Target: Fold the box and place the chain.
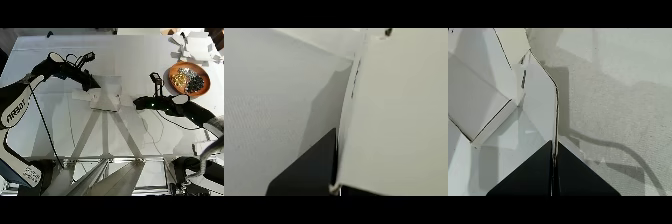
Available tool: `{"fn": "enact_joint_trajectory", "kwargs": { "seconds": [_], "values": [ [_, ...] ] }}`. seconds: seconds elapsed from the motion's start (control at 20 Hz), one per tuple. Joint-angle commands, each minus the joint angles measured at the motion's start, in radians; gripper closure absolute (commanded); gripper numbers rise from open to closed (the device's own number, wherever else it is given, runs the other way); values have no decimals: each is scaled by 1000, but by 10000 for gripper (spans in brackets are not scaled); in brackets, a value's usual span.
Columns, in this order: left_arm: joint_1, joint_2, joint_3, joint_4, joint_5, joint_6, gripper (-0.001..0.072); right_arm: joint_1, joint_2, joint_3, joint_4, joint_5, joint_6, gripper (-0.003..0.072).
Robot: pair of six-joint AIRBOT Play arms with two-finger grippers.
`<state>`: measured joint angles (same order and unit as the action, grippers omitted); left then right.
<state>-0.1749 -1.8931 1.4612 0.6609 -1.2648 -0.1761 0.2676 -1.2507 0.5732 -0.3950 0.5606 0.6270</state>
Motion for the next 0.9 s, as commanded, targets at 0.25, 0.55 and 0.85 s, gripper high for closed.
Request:
{"fn": "enact_joint_trajectory", "kwargs": {
  "seconds": [0.25,0.55,0.85],
  "values": [
    [2,-5,0,2,-8,3,700,1,1,0,0,3,0,677],
    [1,-5,0,2,-8,3,699,1,1,0,0,3,0,677],
    [1,-5,0,2,-8,3,700,-1,1,0,-1,-57,0,677]
  ]
}}
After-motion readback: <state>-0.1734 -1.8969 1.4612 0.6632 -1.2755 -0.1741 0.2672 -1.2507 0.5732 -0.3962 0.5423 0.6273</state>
